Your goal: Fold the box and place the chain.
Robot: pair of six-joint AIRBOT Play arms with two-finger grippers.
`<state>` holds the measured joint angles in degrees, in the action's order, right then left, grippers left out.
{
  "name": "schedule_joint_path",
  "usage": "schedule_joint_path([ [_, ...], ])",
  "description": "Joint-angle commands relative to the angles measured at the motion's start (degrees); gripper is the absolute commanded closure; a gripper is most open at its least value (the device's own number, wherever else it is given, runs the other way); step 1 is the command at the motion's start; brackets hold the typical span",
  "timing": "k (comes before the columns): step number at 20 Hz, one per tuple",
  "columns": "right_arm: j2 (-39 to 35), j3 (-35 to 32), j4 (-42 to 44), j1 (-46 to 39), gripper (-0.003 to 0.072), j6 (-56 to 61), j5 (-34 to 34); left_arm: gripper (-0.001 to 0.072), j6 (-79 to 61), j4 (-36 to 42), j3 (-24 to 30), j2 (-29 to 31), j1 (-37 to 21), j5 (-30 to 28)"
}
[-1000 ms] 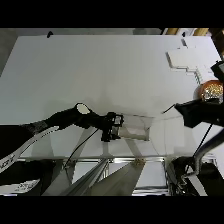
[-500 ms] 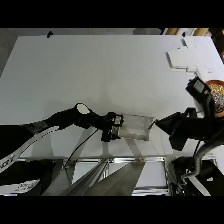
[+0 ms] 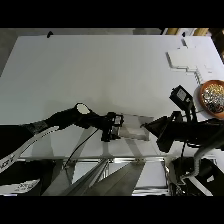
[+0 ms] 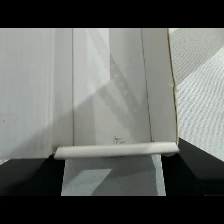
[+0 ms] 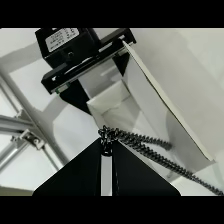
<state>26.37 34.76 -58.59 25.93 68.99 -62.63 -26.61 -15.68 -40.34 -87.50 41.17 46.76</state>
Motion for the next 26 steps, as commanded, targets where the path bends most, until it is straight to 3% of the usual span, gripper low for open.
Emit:
schedule_joint_path([
  [1, 0.26, -3.3, -0.07, 0.79, 0.067, 0.09, 4.28, 0.05, -0.02, 0.0, -0.02, -0.02, -0.02, -0.02],
  [9, 3.89, -10.78, -0.11, 0.79, 0.0668, -2.03, 4.98, 0.05, -0.02, 0.0, -0.02, -0.02, -0.02, 0.0],
  [11, 4.92, -10.8, -0.13, 0.79, 0.056, -2.08, 5.03, 0.05, -0.02, 0.0, -0.02, -0.02, -0.02, -0.02],
  [13, 4.92, -10.73, -0.13, 0.79, 0.0545, -3.54, 5.05, 0.05, -0.02, 0.0, -0.04, -0.02, -0.02, 0.0],
  [15, 4.87, -9.07, -2.64, 0.76, 0.0499, -3.52, 3.76, 0.05, -0.02, 0.0, -0.02, -0.02, -0.02, -0.02],
  [18, 4.9, -1.99, -14.53, -0.22, 0.0523, -3.8, -3.56, 0.05, -0.02, 0.0, -0.02, -0.02, -0.02, -0.02],
  [20, 4.9, 1.86, -21.51, -4.92, 0.0528, -13.77, -10.03, 0.05, -0.02, 0.0, -0.02, -0.02, -0.02, 0.0],
  [22, 5.09, 2.25, -22.86, -11.74, 0.0527, -32.63, -12.66, 0.05, -0.02, 0.0, -0.04, -0.02, -0.02, -0.02],
  [24, 6.47, 2.25, -22.45, -18.16, 0.0527, -48.59, -12.37, 0.05, -0.02, 0.0, -0.02, -0.02, -0.02, 0.0],
  [26, 10.29, 2.25, -22.1, -22.58, 0.0526, -51.71, -8.76, 0.05, -0.02, 0.0, -0.02, -0.02, -0.02, -0.02],
])
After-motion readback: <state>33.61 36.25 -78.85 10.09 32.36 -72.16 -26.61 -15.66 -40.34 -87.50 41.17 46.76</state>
